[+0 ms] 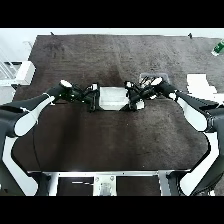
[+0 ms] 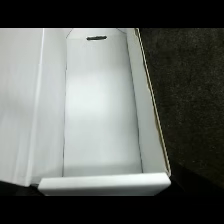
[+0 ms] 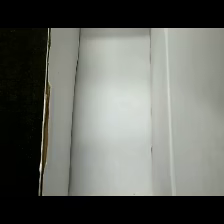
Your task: Fold the box and place the chain.
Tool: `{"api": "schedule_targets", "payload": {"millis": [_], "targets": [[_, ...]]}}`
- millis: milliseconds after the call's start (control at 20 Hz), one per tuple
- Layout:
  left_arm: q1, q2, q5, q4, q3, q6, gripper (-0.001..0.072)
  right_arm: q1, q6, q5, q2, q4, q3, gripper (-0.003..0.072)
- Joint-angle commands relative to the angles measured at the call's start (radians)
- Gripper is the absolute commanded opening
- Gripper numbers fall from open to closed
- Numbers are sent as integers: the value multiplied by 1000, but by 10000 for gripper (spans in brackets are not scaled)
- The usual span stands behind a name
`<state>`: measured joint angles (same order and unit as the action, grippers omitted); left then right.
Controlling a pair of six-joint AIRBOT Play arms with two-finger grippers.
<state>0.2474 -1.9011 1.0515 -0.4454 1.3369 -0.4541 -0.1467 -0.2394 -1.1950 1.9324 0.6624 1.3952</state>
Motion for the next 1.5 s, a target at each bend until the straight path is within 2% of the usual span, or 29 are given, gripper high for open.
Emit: {"api": "schedule_targets", "payload": {"millis": [0,250,1350,1400,1450], "targets": [[-2,0,-2,-4,1,2,707,-1,0,0,1,0,0,539],[-16,0,26,-36,8,2,708,-1,0,0,1,0,0,539],[6,-2,6,-26,11,1,707,-1,0,0,1,0,0,539],[6,-2,7,-27,11,1,701,-1,0,0,1,0,0,539],[6,-2,8,-27,11,1,640,-1,0,0,1,0,0,539]]}}
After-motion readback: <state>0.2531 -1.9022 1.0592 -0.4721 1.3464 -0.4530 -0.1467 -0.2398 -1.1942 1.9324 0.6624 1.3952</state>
